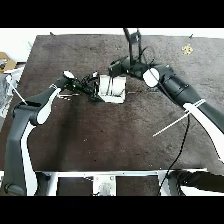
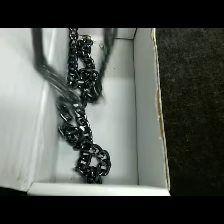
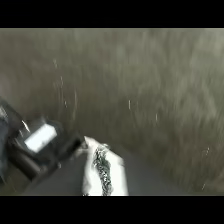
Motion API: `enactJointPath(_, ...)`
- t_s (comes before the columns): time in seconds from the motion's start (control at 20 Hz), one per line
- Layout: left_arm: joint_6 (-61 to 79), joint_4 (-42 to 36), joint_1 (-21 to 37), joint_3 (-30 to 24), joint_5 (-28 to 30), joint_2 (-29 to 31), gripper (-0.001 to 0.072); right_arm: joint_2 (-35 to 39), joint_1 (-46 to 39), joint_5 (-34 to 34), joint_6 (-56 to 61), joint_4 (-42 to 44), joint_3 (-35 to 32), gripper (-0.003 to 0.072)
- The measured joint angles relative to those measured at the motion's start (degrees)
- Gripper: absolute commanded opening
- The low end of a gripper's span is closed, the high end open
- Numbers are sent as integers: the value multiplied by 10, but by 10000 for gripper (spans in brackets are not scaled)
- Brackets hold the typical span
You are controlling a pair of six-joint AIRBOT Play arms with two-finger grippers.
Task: Fold the box and place the chain.
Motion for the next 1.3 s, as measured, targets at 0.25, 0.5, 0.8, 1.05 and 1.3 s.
enactJointPath(0.25, 0, 0, 0, 0, 0, 0, 389, 5, -40, 38, 26, 0, -31, 275)
enactJointPath(0.5, 0, 0, 0, 0, 0, 0, 388, 9, -142, 129, 80, 0, -85, 276)
enactJointPath(0.8, 0, 0, 0, 0, 0, 0, 388, -41, -228, 26, 176, 32, -171, 384)
enactJointPath(1.05, 0, 0, 0, 0, 0, 0, 388, -105, -233, -65, 197, 95, -171, 306)
enactJointPath(1.3, 0, 0, 0, 0, 0, 0, 389, -135, -231, -119, 202, 132, -163, 51)
